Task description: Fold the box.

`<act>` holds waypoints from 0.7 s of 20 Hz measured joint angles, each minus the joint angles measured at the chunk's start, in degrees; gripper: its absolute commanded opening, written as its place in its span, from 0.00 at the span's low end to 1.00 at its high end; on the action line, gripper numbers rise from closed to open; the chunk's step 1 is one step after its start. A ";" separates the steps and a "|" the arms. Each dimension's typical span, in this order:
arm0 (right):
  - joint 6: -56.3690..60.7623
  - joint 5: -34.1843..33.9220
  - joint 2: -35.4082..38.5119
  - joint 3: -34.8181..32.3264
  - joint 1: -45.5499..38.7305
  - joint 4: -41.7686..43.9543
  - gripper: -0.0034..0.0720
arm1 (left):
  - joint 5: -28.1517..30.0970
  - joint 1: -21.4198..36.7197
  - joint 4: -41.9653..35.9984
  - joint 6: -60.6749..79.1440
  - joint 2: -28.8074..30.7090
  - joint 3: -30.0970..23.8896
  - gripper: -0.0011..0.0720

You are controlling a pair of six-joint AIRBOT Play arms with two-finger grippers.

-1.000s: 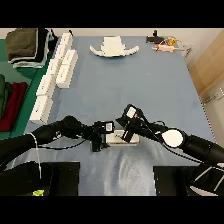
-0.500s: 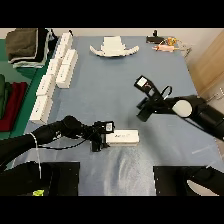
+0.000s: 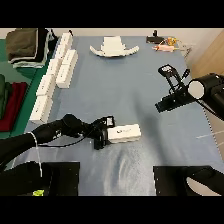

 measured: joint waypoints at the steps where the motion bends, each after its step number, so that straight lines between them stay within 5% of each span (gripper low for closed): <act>1: 0.55 -0.02 0.00 0.15 -0.07 0.28 0.05 | 0.76 0.26 -0.20 -1.29 0.09 0.11 0.71; 6: 1.97 -0.63 -0.09 0.52 -0.28 3.41 0.05 | 4.48 7.87 1.64 -12.74 3.80 0.35 0.71; 14: 2.32 -1.01 -0.15 0.57 -0.39 7.04 0.05 | 8.83 36.00 23.91 -42.42 10.47 1.22 0.71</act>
